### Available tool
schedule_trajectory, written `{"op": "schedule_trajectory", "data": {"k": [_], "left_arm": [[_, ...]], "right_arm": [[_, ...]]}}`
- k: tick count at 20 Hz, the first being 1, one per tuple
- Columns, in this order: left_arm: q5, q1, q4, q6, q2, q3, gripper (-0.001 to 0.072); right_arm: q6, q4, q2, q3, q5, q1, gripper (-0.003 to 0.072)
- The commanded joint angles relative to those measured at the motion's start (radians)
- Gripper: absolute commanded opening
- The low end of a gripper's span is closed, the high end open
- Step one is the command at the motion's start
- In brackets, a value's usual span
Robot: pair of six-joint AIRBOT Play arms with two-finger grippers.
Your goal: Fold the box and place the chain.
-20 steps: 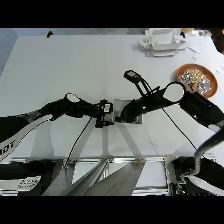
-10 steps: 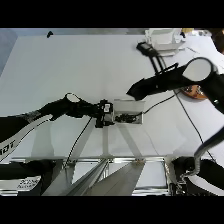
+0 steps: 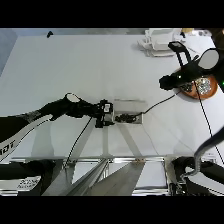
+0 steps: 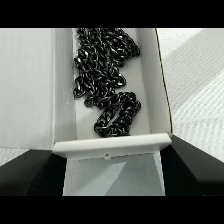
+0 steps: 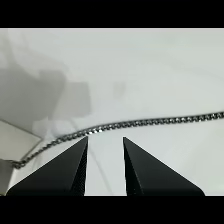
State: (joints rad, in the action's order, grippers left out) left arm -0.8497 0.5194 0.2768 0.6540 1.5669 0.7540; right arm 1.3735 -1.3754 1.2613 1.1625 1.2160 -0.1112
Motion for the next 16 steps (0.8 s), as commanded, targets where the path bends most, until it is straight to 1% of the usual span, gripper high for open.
{"op": "schedule_trajectory", "data": {"k": [1, 4, 10, 13, 16], "left_arm": [[0.0, 0.0, 0.0, 0.0, 0.0, 0.001, 0.0086], [0.0, 0.0, 0.0, 0.0, 0.0, 0.001, 0.0086], [0.0, 0.0, 0.0, 0.0, 0.0, 0.001, 0.0086], [0.0, 0.0, 0.0, 0.0, 0.0, 0.001, 0.0086], [0.0, 0.0, 0.0, 0.0, 0.0, 0.001, 0.0086]], "right_arm": [[0.015, -0.027, 0.074, -0.006, 0.027, 0.019, 0.026], [0.033, -0.024, 0.123, -0.041, 0.048, 0.019, 0.0258], [0.033, -0.019, 0.125, -0.186, -0.091, 0.019, 0.0256], [0.035, -0.015, 0.125, -0.204, -0.147, 0.019, 0.0256], [0.043, -0.016, 0.127, -0.204, -0.161, 0.019, 0.0256]]}}
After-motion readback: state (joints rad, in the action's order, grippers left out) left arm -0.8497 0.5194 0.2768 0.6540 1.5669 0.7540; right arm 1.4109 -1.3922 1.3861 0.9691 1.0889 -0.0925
